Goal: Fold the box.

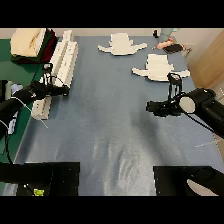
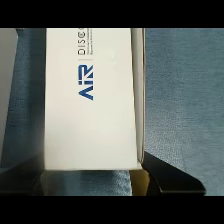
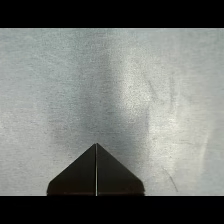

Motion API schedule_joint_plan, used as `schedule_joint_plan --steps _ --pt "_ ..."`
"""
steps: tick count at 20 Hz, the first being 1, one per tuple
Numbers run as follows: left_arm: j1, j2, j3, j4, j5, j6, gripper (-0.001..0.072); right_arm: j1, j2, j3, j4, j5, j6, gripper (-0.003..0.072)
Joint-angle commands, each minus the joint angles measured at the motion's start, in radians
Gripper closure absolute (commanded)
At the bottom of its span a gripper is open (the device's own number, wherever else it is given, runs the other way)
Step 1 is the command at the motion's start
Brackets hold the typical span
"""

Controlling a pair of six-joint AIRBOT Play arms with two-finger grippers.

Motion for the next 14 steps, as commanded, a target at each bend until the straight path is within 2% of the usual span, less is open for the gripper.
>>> schedule_joint_plan --steps 1,14 --pt "0.000 -0.001 0.001 0.000 0.011 0.000 0.0188 0.000 -0.001 0.000 0.004 0.000 0.000 0.0684" --pt "0.002 -0.002 0.001 0.001 0.028 0.000 0.0178 0.000 -0.001 0.000 0.008 0.000 0.000 0.0684"
